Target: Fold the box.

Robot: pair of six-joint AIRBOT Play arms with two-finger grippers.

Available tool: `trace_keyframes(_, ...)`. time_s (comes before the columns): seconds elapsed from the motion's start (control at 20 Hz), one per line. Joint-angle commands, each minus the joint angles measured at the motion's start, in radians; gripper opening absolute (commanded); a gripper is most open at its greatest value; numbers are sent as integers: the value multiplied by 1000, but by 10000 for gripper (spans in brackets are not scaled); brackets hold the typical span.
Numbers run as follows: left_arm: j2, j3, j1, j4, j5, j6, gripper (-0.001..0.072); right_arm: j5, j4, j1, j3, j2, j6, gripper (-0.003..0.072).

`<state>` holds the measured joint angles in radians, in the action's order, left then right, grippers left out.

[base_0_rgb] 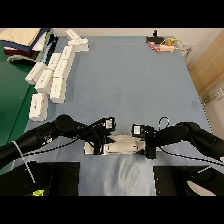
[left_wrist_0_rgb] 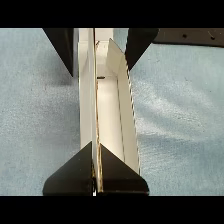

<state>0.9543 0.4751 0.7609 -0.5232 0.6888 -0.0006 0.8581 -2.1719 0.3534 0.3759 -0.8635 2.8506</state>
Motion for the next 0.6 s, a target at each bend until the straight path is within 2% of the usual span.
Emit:
trace_keyframes(0.0, 0, 1, 0, 0, 0, 0, 13, 5, -6, -5, -6, -16, 38, 717)
trace_keyframes(0.55, 0, 1, 0, 0, 0, 0, 13, -17, -10, -5, -7, -59, 62, 715)
